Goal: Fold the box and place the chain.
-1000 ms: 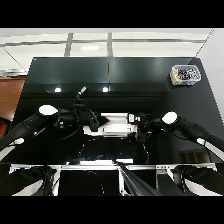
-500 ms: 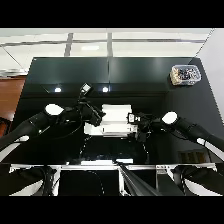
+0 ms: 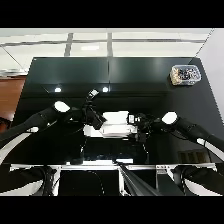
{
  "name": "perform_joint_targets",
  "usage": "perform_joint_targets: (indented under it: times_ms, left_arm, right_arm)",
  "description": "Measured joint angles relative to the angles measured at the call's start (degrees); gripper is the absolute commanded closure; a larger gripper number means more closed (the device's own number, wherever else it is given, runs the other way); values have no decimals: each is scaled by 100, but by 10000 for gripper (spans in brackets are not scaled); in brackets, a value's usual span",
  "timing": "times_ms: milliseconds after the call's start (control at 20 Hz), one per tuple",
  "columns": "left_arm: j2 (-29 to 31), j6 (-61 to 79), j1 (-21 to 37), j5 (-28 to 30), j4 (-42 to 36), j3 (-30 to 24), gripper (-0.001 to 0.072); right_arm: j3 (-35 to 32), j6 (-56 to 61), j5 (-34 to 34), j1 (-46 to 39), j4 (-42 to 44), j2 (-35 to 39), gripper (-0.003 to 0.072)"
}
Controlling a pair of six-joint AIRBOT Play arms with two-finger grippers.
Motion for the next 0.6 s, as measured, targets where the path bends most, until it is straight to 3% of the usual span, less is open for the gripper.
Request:
perform_joint_targets:
  times_ms: [200, 450, 500, 550, 600]
  left_arm:
    - [387, -553, 684, -398, 708, 382, 682]
    - [1528, -785, 1670, -1381, 1362, 389, 673]
    - [1740, -780, 1781, -1591, 1456, 293, 591]
    - [1939, -732, 1862, -1781, 1554, 175, 358]
    - [2072, -636, 1893, -1899, 1685, 50, 69]
  right_arm:
    - [0, 15, -26, 0, 22, 0, 516]
    - [0, 13, -26, 0, 22, 0, 516]
    - [0, 11, -26, 0, 20, 0, 516]
    - [0, 11, -26, 0, 20, 0, 516]
    - [0, 11, -26, 0, 20, 0, 516]
